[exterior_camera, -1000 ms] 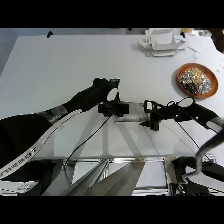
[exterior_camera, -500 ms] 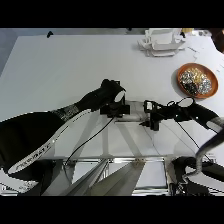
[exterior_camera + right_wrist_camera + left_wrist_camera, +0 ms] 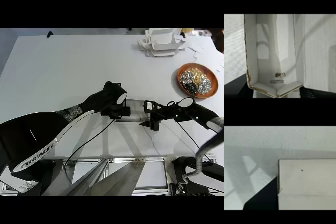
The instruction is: Fold the box and place the chain.
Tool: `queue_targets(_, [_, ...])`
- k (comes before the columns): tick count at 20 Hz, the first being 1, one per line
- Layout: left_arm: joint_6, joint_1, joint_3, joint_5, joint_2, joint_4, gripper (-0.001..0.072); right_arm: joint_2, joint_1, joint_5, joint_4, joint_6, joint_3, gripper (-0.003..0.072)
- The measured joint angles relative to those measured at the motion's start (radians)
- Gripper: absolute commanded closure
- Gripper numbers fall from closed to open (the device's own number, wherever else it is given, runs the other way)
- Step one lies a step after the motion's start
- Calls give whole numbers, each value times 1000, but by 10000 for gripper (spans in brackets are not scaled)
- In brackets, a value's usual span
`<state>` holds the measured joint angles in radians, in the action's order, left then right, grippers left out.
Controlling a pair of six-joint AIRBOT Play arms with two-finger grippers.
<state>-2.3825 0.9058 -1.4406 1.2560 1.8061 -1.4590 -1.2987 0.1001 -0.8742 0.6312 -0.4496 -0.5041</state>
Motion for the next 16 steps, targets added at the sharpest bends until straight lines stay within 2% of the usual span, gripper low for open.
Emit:
queue_targets(6, [0,1,0,11,3,2,689,0,0,0,0,0,0,305])
queue_targets(8, [0,0,0,14,2,2,555,0,0,0,0,0,0,305])
queue_targets(9, [5,-2,1,19,-2,0,539,0,0,0,0,0,0,305])
queue_targets(14, [81,-8,1,30,-29,0,544,0,0,-1,0,0,0,305])
queue_targets(16, [100,-7,1,29,-30,1,638,0,0,0,0,0,0,305])
